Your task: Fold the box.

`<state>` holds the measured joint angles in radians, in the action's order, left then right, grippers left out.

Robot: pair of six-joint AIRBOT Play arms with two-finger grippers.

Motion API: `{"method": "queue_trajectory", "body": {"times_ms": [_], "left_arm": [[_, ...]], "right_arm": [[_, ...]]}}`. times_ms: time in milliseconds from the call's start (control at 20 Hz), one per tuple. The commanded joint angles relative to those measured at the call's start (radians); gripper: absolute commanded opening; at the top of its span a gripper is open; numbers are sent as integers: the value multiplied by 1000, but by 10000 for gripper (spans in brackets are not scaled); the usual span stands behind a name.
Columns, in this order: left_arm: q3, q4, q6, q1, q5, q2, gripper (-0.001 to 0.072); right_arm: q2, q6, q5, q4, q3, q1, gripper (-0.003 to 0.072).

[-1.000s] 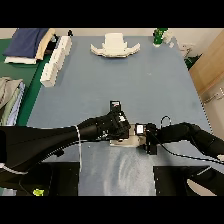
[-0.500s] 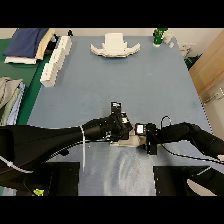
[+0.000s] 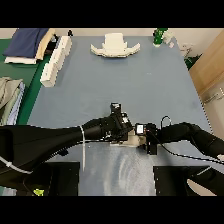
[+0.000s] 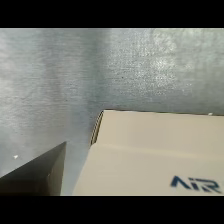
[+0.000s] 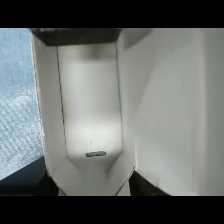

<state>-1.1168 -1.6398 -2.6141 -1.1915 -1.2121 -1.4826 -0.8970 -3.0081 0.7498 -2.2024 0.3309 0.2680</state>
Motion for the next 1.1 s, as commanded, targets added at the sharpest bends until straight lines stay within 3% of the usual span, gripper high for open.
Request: {"method": "queue_trajectory", "body": {"times_ms": [0, 200, 250, 350, 600, 900, 1050], "left_arm": [[-34, -16, 11, 2, -78, 35, 536], [-59, -64, 24, 3, -189, 143, 533], [-59, -71, 38, 2, -221, 173, 440], [-59, -78, 95, 2, -279, 223, 13], [-59, -74, 174, 3, -272, 269, 11], [-58, -64, 472, 53, -186, 273, 11], [39, 106, 783, 181, -53, 348, 11]], "right_arm": [[0, 0, 0, 0, 0, 0, 474], [1, 0, 0, 0, 0, 0, 474], [1, 0, 0, 0, 0, 0, 474], [1, 0, 0, 0, 0, 0, 474], [1, 0, 0, 0, 0, 0, 474], [1, 0, 0, 0, 0, 0, 474], [1, 0, 0, 0, 0, 0, 474]]}}
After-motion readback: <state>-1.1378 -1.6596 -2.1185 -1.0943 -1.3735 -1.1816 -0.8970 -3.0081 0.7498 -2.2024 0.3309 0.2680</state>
